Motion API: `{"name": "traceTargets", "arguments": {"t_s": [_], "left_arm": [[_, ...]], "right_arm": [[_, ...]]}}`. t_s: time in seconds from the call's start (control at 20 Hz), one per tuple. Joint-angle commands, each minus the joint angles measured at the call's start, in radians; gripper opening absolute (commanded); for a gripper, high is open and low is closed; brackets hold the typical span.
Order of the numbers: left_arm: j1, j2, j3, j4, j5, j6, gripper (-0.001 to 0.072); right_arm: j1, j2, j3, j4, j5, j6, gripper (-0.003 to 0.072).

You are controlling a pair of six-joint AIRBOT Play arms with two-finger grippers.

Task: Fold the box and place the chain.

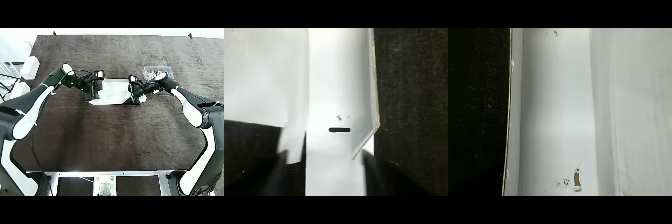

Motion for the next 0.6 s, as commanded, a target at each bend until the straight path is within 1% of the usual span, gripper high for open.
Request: {"name": "traceTargets", "arguments": {"t_s": [0.0, 0.1, 0.15, 0.2, 0.25, 0.45, 0.55], "left_arm": [[0.008, 0.006, 0.011, -0.012, -0.007, -0.007, 0.0416], [0.028, 0.006, 0.027, -0.032, -0.054, -0.007, 0.0426], [0.034, 0.006, 0.029, -0.044, -0.077, -0.004, 0.0514], [0.042, 0.006, 0.029, -0.043, -0.09, -0.003, 0.0643], [0.048, 0.006, 0.029, -0.04, -0.093, -0.005, 0.0673], [0.047, 0.001, 0.028, -0.043, -0.134, 0.017, 0.0672], [0.045, -0.001, 0.015, -0.044, -0.132, 0.02, 0.0672]], "right_arm": [[0.0, 0.0, 0.0, 0.0, 0.001, -0.002, 0.0495], [0.0, 0.0, 0.0, 0.0, 0.001, -0.002, 0.0495], [0.0, 0.0, 0.0, 0.0, 0.001, -0.002, 0.0495], [0.0, 0.0, 0.0, 0.0, 0.001, -0.002, 0.0494], [0.0, 0.0, 0.0, 0.0, 0.001, -0.002, 0.0494], [0.0, 0.0, 0.0, 0.0, 0.001, -0.002, 0.0494], [0.0, 0.0, 0.0, 0.0, 0.001, -0.002, 0.0494]]}}
